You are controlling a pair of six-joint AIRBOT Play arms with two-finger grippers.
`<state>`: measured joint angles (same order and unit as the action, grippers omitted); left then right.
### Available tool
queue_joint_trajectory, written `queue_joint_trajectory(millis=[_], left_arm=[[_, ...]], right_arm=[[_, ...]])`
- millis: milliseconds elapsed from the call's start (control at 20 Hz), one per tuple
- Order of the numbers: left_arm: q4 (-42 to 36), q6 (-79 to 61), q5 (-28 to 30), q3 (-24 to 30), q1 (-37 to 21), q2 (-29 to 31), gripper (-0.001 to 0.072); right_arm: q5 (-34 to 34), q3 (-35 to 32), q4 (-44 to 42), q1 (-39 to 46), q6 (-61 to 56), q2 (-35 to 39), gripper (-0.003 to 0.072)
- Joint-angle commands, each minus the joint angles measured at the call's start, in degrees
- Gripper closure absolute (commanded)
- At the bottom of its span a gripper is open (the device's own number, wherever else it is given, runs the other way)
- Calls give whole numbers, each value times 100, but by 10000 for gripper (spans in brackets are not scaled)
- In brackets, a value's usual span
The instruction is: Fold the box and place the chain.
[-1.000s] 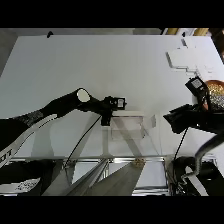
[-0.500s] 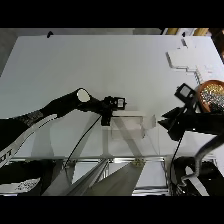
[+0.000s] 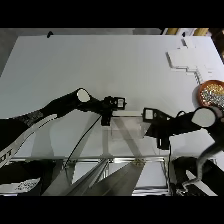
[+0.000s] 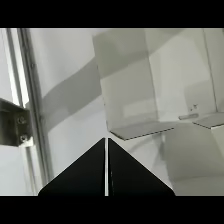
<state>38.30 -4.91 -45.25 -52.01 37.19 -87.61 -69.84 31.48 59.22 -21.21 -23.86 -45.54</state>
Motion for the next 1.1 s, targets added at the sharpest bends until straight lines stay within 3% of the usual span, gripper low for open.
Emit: queue_joint_trajectory(millis=[0, 50, 100, 150, 250, 300, 450, 650, 950, 1050], left_arm=[[2, 0, 0, 2, 4, -4, 701], [2, 0, 2, 2, 4, -4, 701], [2, 0, 0, 2, 4, -4, 701], [2, 0, 2, 2, 4, -4, 701], [2, 0, 0, 2, 4, -4, 701], [2, 0, 2, 2, 4, -4, 701], [2, 0, 2, 2, 4, -4, 701], [2, 0, 2, 2, 4, -4, 701], [2, 0, 2, 2, 4, -4, 701], [2, 0, 2, 2, 4, -4, 701]], right_arm=[[382, -13, 308, -363, 127, -195, 671], [507, -17, 402, -393, 127, -170, 670], [682, -68, 570, -444, 127, -96, 611], [916, -175, 748, -501, 127, 22, 484], [1582, -595, 986, -614, 149, 369, 150], [1958, -861, 999, -680, 151, 568, 102], [2629, -1563, 997, -1080, 234, 1019, 94], [3355, -2098, 994, -1825, 358, 1043, 85], [4221, -2114, 916, -1840, 341, 817, 85], [4057, -1937, 629, -1484, 337, 726, 85]])
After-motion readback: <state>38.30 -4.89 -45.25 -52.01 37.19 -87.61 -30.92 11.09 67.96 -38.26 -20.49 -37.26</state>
